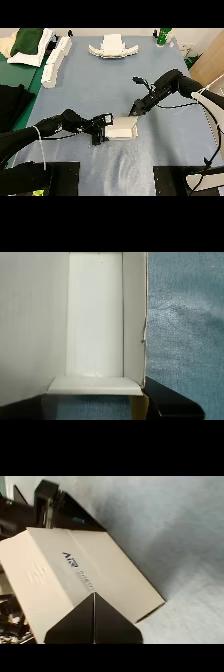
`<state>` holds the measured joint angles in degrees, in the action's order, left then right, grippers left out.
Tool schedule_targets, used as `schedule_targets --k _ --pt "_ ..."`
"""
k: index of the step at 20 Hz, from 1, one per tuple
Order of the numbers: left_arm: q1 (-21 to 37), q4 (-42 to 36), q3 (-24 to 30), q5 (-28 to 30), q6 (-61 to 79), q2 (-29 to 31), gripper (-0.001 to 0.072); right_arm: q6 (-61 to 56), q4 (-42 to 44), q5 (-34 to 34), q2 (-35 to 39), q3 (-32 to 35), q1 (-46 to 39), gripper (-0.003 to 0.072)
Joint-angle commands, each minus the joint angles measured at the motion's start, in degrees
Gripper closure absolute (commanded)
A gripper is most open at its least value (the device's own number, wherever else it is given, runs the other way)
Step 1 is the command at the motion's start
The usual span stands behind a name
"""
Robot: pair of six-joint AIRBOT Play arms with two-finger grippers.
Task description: Fold the box.
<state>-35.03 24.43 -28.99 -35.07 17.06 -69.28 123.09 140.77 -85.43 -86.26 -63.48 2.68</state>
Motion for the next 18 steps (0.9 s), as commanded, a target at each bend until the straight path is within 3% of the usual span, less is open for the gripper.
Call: schedule_targets --k 1,10,12,15,16,18 --pt "0.0 0.0 0.0 0.0 0.0 0.0 0.0280 3.0 -2.2 5.6 6.2 3.5 3.7 0.0684" --pt "0.0 0.0 0.0 0.0 0.0 0.0 0.0280 4.9 -14.9 40.9 24.7 24.3 21.5 0.0684" --pt "0.0 0.0 0.0 0.0 0.0 0.0 0.0280 4.9 -15.1 46.5 28.4 27.2 25.1 0.0684" --pt "0.0 0.0 0.0 0.0 0.0 0.0 0.0280 5.3 -18.2 47.5 31.4 27.5 29.1 0.0683" --pt "0.0 0.0 0.0 0.0 0.0 0.0 0.0280 6.0 -19.3 47.3 32.1 27.5 29.9 0.0663" --pt "0.0 0.0 0.0 0.0 0.0 0.0 0.0280 9.5 -21.2 47.2 32.8 27.5 30.8 0.0422"
